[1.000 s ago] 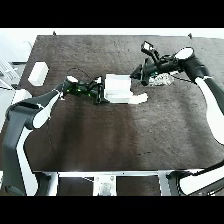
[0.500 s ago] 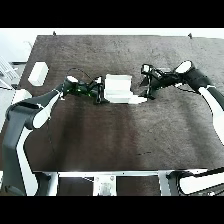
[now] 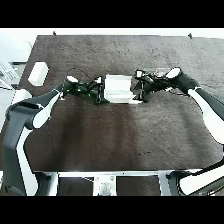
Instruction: Fold the box and place the chain.
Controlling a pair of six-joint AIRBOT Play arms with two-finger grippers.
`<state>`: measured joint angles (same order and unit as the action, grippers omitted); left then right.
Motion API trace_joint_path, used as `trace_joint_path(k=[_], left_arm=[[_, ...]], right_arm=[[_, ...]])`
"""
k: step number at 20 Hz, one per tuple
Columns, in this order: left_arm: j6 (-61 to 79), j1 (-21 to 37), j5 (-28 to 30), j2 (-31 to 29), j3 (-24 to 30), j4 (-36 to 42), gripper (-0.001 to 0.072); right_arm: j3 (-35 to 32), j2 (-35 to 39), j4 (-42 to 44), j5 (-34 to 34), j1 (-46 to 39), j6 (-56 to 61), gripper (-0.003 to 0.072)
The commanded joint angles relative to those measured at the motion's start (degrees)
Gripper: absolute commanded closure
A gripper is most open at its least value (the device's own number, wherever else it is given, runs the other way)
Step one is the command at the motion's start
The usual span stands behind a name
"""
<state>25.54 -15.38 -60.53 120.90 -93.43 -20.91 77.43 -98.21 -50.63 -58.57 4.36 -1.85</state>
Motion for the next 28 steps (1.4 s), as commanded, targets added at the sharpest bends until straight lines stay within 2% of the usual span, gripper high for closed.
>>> trace_joint_path(k=[1, 3, 4, 5, 6, 8, 12, 14, 17, 19, 20, 23, 24, 28], left_arm=[[0.0, 0.0, 0.0, 0.0, 0.0, 0.0, 0.042], [0.0, 0.0, 0.0, 0.0, 0.0, 0.0, 0.042], [0.0, 0.0, 0.0, 0.0, 0.0, 0.0, 0.042], [0.0, 0.0, 0.0, 0.0, 0.0, 0.0, 0.042], [0.0, 0.0, 0.0, 0.0, 0.0, 0.0, 0.042], [0.0, 0.0, 0.0, 0.0, 0.0, 0.0, 0.042], [0.0, 0.0, 0.0, 0.0, 0.0, 0.0, 0.042], [0.0, 0.0, 0.0, 0.0, 0.0, 0.0, 0.042], [0.0, 0.0, 0.0, 0.0, 0.0, 0.0, 0.042], [0.0, 0.0, 0.0, 0.0, 0.0, 0.0, 0.0419], [0.0, 0.0, 0.0, 0.0, 0.0, 0.0, 0.0419], [0.0, 0.0, 0.0, 0.0, 0.0, 0.0, 0.0419], [0.0, 0.0, 0.0, 0.0, 0.0, 0.0, 0.042], [0.0, 0.0, 0.0, 0.0, 0.0, 0.0, 0.042]], right_arm=[[0.0, -1.6, 1.2, 0.7, 1.0, -0.3, 0.0077], [0.0, -2.1, 1.2, 0.7, 1.3, -0.3, 0.0124], [0.0, -2.2, 1.4, 0.7, 1.4, -0.3, 0.031], [0.0, -2.2, 2.1, 0.8, 1.5, -0.4, 0.0419], [0.0, -2.2, 3.0, 0.8, 1.7, -0.4, 0.0416], [0.0, -2.2, 4.7, 0.7, 2.2, -1.3, 0.047], [0.0, -2.2, 6.1, 1.4, 3.8, -1.7, 0.0468], [0.0, -2.2, 6.7, 2.7, 4.2, -1.9, 0.0452], [0.0, -2.2, 6.7, 4.7, 4.4, -1.8, 0.024], [0.0, -2.2, 6.7, 4.8, 4.3, -1.8, 0.0209], [0.0, -2.2, 6.7, 4.8, 4.4, -1.8, 0.0117], [0.0, -2.2, 6.7, 4.7, 4.4, -1.8, 0.0079], [0.0, -2.2, 6.3, 4.7, 4.4, -1.8, 0.0043], [0.0, -2.2, 3.1, 4.8, 4.4, -0.5, 0.0044]])
